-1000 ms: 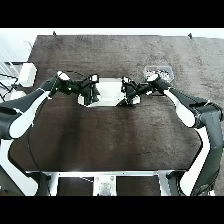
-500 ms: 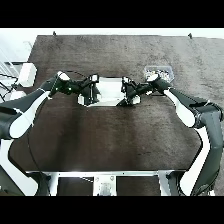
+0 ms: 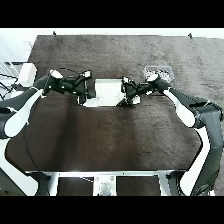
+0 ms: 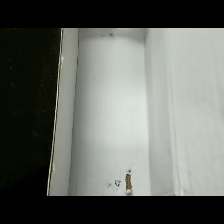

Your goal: Fold the box and place the chain.

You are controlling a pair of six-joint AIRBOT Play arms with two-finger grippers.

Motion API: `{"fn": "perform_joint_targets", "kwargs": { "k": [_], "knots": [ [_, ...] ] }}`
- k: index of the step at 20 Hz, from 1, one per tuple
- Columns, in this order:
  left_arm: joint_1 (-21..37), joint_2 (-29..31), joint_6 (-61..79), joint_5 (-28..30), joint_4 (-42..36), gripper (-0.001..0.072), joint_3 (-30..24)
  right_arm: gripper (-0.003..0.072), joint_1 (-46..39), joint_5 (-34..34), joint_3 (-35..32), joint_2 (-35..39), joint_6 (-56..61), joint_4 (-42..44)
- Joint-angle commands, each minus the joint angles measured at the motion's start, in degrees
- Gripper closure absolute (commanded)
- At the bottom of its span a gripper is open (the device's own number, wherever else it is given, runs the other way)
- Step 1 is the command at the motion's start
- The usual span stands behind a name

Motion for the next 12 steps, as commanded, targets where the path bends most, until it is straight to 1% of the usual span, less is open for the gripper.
{"fn": "perform_joint_targets", "kwargs": {
  "k": [1,4,7,9,12],
  "knots": [
    [2.10,1.33,-3.41,-4.09,-0.33,0.0692,0.11,0.0211,0.02,-0.04,0.00,0.00,-0.04,0.00],
    [2.93,4.90,-14.34,-3.28,-0.13,0.0695,0.02,0.0211,0.02,-0.04,0.00,0.00,-0.04,0.00],
    [6.08,10.32,-32.89,-1.64,1.22,0.0696,-0.57,0.0211,0.02,-0.04,0.00,0.00,-0.04,0.00],
    [8.13,14.93,-42.53,-0.09,1.53,0.0697,-3.37,0.0211,0.04,-0.04,0.00,0.00,-0.04,0.00],
    [9.92,22.10,-54.64,5.57,3.85,0.0697,-10.86,0.0211,0.02,-0.04,0.00,0.00,-0.04,0.00]
  ]
}}
